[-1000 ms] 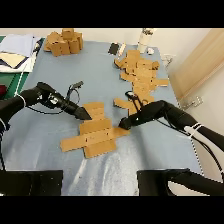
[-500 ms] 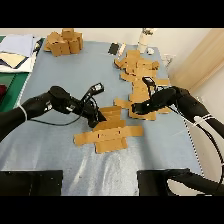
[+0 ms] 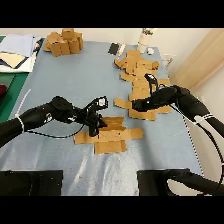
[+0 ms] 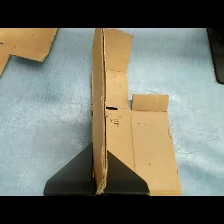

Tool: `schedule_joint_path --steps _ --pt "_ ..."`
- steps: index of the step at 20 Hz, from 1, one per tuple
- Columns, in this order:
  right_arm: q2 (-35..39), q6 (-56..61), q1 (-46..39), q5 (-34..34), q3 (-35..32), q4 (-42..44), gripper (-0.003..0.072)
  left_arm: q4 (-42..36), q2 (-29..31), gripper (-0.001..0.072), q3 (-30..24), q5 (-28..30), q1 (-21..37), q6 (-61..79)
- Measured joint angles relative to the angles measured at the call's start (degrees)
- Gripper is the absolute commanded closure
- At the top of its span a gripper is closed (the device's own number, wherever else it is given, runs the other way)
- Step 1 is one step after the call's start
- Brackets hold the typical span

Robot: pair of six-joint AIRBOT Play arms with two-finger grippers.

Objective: Fold the box.

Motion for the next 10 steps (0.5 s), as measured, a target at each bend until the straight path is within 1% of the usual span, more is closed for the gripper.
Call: schedule_joint_path --steps 3,6,10 --pt "0.0 0.0 0.2 0.2 0.0 0.6 0.0683 -0.1 0.1 0.0698 -0.2 0.0 0.8 0.7" --pt "-0.1 0.0 1.0 0.4 0.0 0.8 0.0683 -1.0 -0.3 0.0698 -0.3 -2.6 1.1 1.7" --pt "-0.8 0.0 2.1 1.2 0.0 0.9 0.0683 -3.4 -2.4 0.0698 -0.3 -5.0 1.2 3.8"
